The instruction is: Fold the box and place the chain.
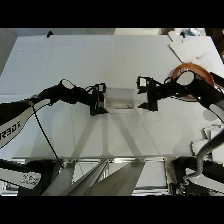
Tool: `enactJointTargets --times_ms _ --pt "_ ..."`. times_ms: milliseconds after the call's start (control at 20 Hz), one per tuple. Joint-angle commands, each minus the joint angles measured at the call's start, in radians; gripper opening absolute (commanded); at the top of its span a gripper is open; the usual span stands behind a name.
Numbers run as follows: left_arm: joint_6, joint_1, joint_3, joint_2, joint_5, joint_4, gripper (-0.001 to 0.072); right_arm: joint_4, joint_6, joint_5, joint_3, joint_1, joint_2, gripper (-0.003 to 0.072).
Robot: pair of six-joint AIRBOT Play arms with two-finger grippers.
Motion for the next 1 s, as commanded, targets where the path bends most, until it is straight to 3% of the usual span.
enactJointTargets --times_ms 0,50,150,350,700,950 --pt "0.000 0.000 0.000 0.000 0.000 0.000 0.0254 -0.015 0.106 0.060 0.001 0.001 0.050 0.0139" --pt "0.000 0.001 0.000 0.000 0.000 0.000 0.0254 0.019 0.107 0.076 0.001 0.001 0.050 0.0017" --pt "0.000 0.000 0.000 0.000 0.000 0.000 0.0254 0.114 0.119 0.056 0.001 0.001 0.049 0.0014" --pt "0.000 0.000 0.000 0.000 0.000 0.000 0.0254 0.315 0.192 -0.166 0.001 0.001 0.014 0.0008" --pt "0.000 0.000 0.000 0.000 0.000 0.000 0.0254 0.457 0.193 -0.393 0.001 0.002 -0.234 0.0008" --pt "0.000 0.001 0.000 0.000 0.000 0.000 0.0254 0.465 0.192 -0.382 0.001 0.002 -0.332 0.0009"
